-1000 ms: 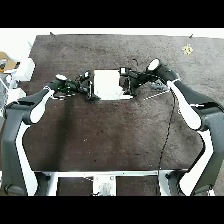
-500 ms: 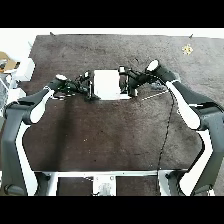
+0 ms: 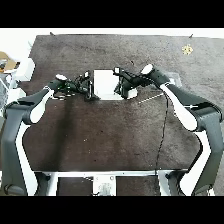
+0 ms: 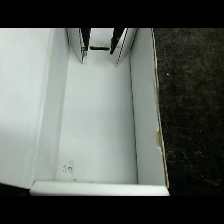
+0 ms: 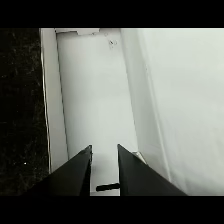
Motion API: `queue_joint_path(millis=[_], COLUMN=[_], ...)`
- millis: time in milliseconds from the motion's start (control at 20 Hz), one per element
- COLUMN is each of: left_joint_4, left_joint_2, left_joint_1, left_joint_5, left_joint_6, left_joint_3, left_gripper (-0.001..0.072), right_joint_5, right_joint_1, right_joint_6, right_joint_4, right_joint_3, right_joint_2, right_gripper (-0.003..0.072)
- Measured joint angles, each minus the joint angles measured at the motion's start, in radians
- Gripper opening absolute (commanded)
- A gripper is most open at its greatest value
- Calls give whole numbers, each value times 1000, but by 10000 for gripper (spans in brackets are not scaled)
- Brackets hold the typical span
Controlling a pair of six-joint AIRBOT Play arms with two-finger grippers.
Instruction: Fold the box and place the chain.
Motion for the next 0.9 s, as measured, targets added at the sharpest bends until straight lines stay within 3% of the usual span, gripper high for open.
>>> queue_joint_path(millis=[250,350,750,800,850,900], left_joint_4=[0,0,0,0,0,0], left_joint_2=[0,0,0,0,0,0], left_joint_1=[0,0,0,0,0,0], left_joint_5=[0,0,0,0,0,0], left_joint_6=[0,0,0,0,0,0], left_joint_3=[0,0,0,0,0,0], left_gripper=[360,360,360,360,360,360], right_joint_5=[-16,-19,-20,-20,-20,-16], right_joint_1=[4,4,4,4,4,3], right_joint_6=[0,0,0,0,0,0], right_joint_4=[-26,-29,-10,-7,-6,-2], right_joint_3=[-2,-2,-2,-2,-2,-2], right_joint_2=[-4,-5,-5,-5,-5,-5], right_gripper=[207,353,357,495,574,575])
